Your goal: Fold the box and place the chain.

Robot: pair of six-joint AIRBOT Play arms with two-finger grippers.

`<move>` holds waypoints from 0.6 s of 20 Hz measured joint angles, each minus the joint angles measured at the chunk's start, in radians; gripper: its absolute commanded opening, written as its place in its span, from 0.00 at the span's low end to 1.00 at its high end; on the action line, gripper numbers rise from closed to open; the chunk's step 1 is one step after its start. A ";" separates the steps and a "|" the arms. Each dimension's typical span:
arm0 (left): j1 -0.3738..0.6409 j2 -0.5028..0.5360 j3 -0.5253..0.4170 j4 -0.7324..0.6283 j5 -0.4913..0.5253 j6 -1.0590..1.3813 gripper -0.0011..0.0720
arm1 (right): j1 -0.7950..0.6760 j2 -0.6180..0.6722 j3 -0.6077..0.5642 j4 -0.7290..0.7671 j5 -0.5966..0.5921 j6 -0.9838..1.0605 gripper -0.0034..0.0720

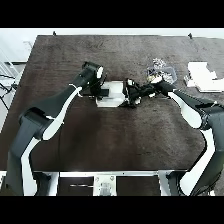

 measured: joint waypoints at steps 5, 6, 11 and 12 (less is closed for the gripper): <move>-0.003 0.000 0.000 -0.001 0.017 -0.001 0.04 | 0.000 0.000 0.000 -0.002 -0.005 0.001 0.74; -0.003 -0.001 0.000 -0.001 0.018 -0.001 0.04 | -0.001 0.000 0.000 -0.002 -0.004 0.001 0.74; -0.003 -0.001 0.000 0.000 0.018 0.000 0.30 | -0.001 0.000 0.000 0.000 -0.002 0.000 0.74; -0.003 -0.001 0.000 0.006 0.014 0.002 0.47 | -0.001 0.000 0.000 0.002 0.002 -0.001 0.74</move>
